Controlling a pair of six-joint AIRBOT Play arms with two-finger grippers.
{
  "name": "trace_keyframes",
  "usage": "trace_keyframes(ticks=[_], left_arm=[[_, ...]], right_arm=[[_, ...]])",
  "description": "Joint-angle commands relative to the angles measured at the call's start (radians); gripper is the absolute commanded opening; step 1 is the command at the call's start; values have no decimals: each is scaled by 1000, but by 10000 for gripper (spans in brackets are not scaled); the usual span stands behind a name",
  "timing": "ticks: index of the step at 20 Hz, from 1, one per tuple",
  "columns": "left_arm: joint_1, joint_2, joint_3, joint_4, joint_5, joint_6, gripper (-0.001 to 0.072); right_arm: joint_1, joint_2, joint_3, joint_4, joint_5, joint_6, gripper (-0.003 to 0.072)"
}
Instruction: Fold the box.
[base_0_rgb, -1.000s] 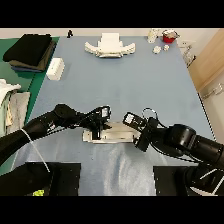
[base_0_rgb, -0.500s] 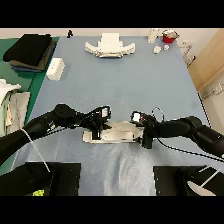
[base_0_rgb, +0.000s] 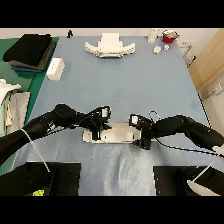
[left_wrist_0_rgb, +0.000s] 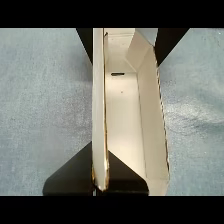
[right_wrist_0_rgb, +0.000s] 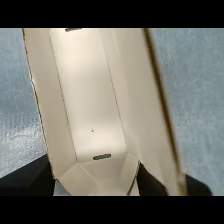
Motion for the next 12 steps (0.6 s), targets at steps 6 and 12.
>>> trace_keyframes(ticks=[6, 12], left_arm=[[-1, 0, 0, 0, 3, 0, 12], [-1, 0, 0, 0, 3, 0, 12]], right_arm=[[-1, -10, -1, 2, -24, -16, 715], [-1, -42, -1, 2, -10, -19, 715]])
